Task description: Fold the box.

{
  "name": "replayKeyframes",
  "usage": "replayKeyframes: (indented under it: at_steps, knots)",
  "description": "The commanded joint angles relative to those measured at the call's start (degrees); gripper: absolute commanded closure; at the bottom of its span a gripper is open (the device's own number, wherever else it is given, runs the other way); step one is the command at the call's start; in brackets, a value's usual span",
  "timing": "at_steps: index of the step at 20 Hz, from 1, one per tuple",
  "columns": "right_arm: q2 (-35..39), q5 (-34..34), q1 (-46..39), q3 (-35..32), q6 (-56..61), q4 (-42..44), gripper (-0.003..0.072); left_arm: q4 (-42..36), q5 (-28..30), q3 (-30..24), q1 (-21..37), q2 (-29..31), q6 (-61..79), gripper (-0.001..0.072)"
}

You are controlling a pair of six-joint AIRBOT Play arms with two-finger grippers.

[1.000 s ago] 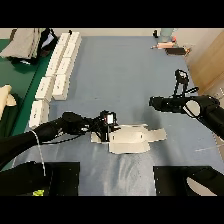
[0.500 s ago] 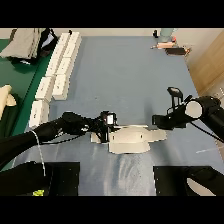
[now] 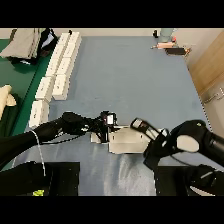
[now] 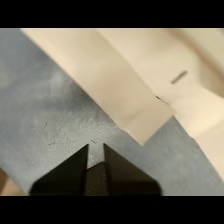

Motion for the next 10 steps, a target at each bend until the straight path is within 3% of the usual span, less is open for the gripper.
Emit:
replayKeyframes:
  at_steps: [1,6,10]
  knots:
    - [1.8,-10.1,10.6,-6.1,-11.6,-7.1,0.0089,0.0,0.0,0.0,0.0,0.0,0.0,0.0695]
    - [-1.7,-23.1,11.1,-8.3,-9.8,-21.5,0.0090,0.0,0.0,0.0,0.0,0.0,0.0,0.0695]
    - [-3.1,-24.5,11.1,-8.3,-3.5,-27.3,0.0090,0.0,0.0,0.0,0.0,0.0,0.0,0.0695]
